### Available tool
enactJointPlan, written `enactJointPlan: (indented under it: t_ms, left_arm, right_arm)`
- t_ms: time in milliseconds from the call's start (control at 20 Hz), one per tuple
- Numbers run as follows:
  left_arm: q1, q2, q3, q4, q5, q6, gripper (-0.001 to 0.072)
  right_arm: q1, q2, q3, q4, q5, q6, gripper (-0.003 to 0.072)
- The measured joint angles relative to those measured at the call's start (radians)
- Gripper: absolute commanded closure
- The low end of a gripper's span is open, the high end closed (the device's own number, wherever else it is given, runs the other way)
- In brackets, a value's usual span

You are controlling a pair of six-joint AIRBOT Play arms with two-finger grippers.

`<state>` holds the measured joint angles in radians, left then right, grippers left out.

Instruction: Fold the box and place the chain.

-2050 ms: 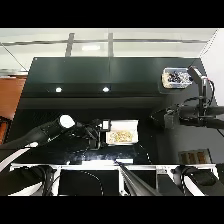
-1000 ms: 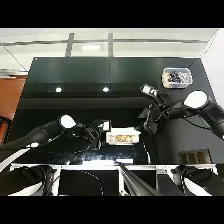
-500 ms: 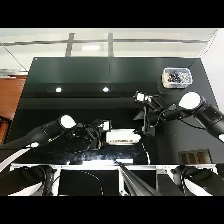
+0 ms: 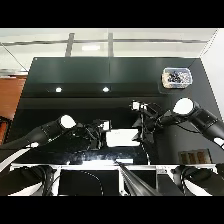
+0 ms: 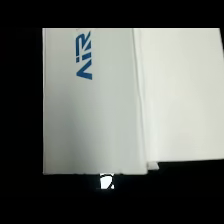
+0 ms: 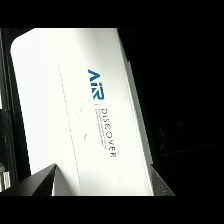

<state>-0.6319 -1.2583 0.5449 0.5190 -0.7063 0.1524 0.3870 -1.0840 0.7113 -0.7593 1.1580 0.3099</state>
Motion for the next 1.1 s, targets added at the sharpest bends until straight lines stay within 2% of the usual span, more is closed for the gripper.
enactJointPlan:
  t_ms: [350, 850, 900, 950, 1000, 1100]
  left_arm:
    - [0.0, 0.0, 0.0, 0.0, 0.0, 0.0, 0.0291]
    - [0.0, 0.0, 0.0, 0.0, 0.0, 0.0, 0.0291]
    - [0.0, 0.0, 0.0, 0.0, 0.0, 0.0, 0.0291]
    - [0.0, 0.0, 0.0, 0.0, 0.0, 0.0, 0.0291]
    - [0.0, 0.0, 0.0, 0.0, 0.0, 0.0, 0.0291]
    - [0.0, 0.0, 0.0, 0.0, 0.0, -0.001, 0.0291]
  right_arm:
    - [0.007, 0.002, -0.001, -0.006, 0.042, 0.0, -0.0027]
    - [0.007, 0.002, -0.001, -0.052, -0.017, 0.056, -0.0025]
    - [0.008, 0.002, -0.001, -0.053, -0.02, 0.061, 0.0056]
    - [0.012, 0.002, -0.001, -0.053, -0.021, 0.065, 0.0206]
    - [0.017, 0.002, -0.001, -0.053, -0.023, 0.071, 0.028]
    - [0.031, 0.002, -0.001, -0.053, -0.025, 0.076, 0.028]
